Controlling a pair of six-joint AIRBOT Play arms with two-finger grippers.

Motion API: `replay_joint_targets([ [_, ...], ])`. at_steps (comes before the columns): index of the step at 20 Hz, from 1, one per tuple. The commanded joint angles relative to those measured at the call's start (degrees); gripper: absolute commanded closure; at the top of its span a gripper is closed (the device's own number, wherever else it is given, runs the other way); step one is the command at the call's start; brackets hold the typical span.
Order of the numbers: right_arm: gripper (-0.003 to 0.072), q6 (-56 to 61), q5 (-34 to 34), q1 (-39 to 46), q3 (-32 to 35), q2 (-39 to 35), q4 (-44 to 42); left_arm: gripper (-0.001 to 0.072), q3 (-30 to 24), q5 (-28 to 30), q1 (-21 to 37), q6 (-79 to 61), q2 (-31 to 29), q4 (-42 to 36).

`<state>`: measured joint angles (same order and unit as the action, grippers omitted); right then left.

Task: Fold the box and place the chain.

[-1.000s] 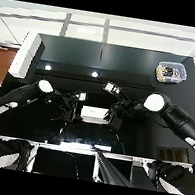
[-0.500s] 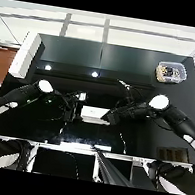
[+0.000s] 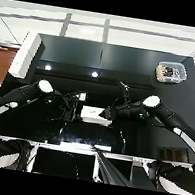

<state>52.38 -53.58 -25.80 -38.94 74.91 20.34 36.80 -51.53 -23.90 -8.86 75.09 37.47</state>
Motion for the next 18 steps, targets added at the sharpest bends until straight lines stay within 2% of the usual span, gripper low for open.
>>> replay_joint_targets([
  [1, 0.0678, 0.5, 1.3, 0.0, 0.0, 0.8, 1.5, 0.0272, 0.0, 0.0, 0.0, 0.1, 0.0, 0.0],
  [12, 0.0673, 0.7, -0.8, 0.1, -0.3, 0.0, 3.6, 0.0272, 0.0, 0.0, 0.0, 0.1, 0.0, 0.0],
  [15, 0.0673, 0.5, -5.9, 1.9, -3.0, -3.6, 4.0, 0.0272, 0.0, 0.0, 0.0, 0.1, 0.0, 0.0],
  [18, 0.0673, 1.9, -9.9, 7.6, -6.1, -10.8, 7.5, 0.0268, 0.0, 0.0, 0.0, 0.1, -0.1, 0.0],
])
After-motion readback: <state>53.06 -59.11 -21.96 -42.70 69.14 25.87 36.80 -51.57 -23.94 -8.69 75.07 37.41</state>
